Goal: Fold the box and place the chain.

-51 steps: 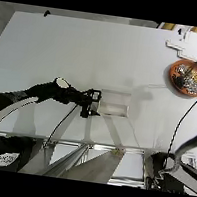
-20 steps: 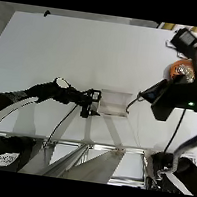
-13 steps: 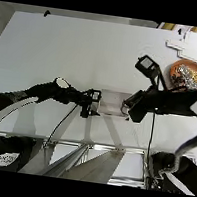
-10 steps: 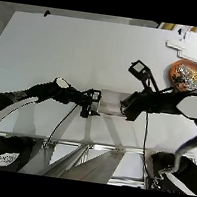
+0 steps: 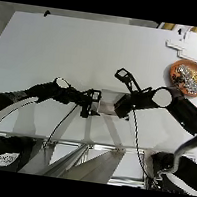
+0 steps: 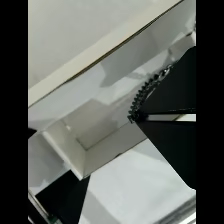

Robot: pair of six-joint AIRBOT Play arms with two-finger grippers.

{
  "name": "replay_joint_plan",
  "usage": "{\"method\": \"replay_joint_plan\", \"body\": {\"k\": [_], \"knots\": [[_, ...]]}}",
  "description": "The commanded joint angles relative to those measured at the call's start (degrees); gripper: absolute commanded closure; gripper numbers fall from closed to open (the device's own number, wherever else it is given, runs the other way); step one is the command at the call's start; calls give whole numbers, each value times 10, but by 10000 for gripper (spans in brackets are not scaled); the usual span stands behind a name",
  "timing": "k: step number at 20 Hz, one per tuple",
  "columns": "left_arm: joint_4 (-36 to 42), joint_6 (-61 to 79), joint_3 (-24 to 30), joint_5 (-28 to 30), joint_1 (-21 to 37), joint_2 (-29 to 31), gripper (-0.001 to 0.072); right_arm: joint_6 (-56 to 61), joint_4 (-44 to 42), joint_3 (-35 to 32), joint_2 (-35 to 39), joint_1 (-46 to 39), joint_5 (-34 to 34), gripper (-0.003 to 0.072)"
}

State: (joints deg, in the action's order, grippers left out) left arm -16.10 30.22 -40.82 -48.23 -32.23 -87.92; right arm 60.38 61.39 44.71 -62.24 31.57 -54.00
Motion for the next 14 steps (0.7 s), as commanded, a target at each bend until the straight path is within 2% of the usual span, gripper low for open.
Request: {"method": "replay_joint_plan", "body": {"k": [1, 14], "knots": [[0, 0, 0, 0, 0, 0, 505, -10, -8, -1, -13, 25, 28, 669], [0, 0, 0, 0, 0, 0, 505, -9, -6, -1, -37, 79, 86, 667]]}}
